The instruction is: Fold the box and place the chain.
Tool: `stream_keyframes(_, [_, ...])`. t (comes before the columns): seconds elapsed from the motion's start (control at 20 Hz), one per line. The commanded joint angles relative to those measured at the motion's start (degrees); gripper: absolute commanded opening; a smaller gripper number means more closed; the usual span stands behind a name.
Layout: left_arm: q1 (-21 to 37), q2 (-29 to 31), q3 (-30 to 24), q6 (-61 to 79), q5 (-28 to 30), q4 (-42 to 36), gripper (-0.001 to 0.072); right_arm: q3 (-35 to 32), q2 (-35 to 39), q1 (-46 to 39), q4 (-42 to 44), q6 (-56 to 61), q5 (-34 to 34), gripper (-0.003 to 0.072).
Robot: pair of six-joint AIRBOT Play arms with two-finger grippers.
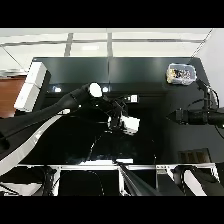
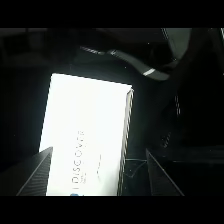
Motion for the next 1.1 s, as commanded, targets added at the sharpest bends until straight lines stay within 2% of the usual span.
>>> stream_keyframes(0.0, [0.0, -0.1, 2.6, -1.8, -1.4, 0.0, 0.0709, 0.0, 0.0, 0.0, 0.0, -0.6, 0.0, 0.0013])
stream_keyframes(0.35, [0.0, -0.1, 3.5, -5.4, -0.9, 1.7, 0.0706, 0.0, 0.0, 0.0, 0.0, -1.4, 0.0, 0.0013])
stream_keyframes(0.55, [0.0, -0.4, 3.5, -7.6, 1.8, 4.7, 0.0706, 0.0, 0.0, 0.0, 0.0, -1.4, -0.6, 0.0013])
stream_keyframes(1.05, [0.2, -1.7, 3.5, -10.0, -4.2, 5.5, 0.0705, 0.0, 0.0, 0.0, 0.0, -1.4, -1.0, 0.0013])
